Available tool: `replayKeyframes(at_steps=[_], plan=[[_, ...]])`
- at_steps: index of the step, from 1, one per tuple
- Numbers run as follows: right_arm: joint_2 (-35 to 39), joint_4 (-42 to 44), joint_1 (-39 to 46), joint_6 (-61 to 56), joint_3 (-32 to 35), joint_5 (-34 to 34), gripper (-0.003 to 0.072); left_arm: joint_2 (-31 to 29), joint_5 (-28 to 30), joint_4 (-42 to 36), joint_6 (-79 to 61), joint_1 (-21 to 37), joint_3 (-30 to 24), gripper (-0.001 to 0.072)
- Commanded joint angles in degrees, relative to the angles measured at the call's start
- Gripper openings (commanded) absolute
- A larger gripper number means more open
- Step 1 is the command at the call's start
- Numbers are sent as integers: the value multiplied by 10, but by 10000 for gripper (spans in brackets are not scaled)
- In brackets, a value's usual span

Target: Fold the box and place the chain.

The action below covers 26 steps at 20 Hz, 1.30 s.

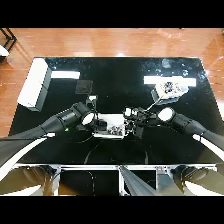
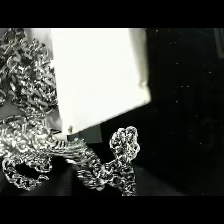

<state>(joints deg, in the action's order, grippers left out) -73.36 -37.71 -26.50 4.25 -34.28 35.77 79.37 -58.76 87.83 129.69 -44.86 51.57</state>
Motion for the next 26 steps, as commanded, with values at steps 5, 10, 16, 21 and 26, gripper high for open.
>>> replayKeyframes(at_steps=[5,10,16,21,26], plan=[[5,3,0,-31,-1,-1,63,0,2,0,0,0,0,27],[71,-55,35,-193,-1,3,26,0,8,0,0,0,0,27],[223,-69,90,-336,-19,161,25,1,16,2,0,2,0,26],[276,54,90,-376,-71,295,25,1,15,2,0,4,0,26],[275,215,66,-375,-82,258,25,1,15,2,0,4,0,26]])
